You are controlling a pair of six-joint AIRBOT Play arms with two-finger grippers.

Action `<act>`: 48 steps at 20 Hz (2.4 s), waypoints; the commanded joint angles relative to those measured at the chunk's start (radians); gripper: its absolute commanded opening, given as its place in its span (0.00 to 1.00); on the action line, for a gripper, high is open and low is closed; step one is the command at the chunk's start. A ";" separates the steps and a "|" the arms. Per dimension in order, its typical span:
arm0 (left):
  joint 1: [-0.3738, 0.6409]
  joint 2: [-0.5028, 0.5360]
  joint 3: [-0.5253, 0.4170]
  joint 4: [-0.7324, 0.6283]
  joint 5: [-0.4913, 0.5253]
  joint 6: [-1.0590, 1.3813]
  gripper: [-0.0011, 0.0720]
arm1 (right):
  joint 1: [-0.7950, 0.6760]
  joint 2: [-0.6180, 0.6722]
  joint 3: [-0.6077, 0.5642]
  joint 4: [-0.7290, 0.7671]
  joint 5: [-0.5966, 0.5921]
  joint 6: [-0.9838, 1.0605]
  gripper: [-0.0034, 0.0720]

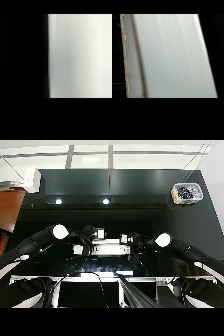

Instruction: Fold the box and place the chain.

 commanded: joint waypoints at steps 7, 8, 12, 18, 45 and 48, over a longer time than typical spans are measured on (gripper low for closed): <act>0.000 -0.001 -0.001 0.001 0.000 0.000 0.06 | 0.026 -0.002 -0.001 -0.036 -0.025 0.031 0.75; 0.000 -0.001 -0.001 0.001 0.000 0.000 0.06 | 0.026 -0.002 -0.001 -0.037 -0.025 0.031 0.75; 0.000 -0.001 -0.001 0.001 0.000 0.000 0.06 | 0.026 -0.002 -0.001 -0.038 -0.024 0.031 0.75; 0.000 -0.001 -0.001 0.001 0.000 0.000 0.06 | 0.028 -0.003 -0.001 -0.041 -0.026 0.031 0.75; 0.000 -0.001 -0.001 0.001 0.000 0.000 0.06 | 0.035 -0.003 -0.001 -0.061 -0.031 0.045 0.59; 0.000 -0.001 -0.001 0.001 0.000 0.000 0.06 | 0.035 -0.003 -0.001 -0.061 -0.031 0.046 0.59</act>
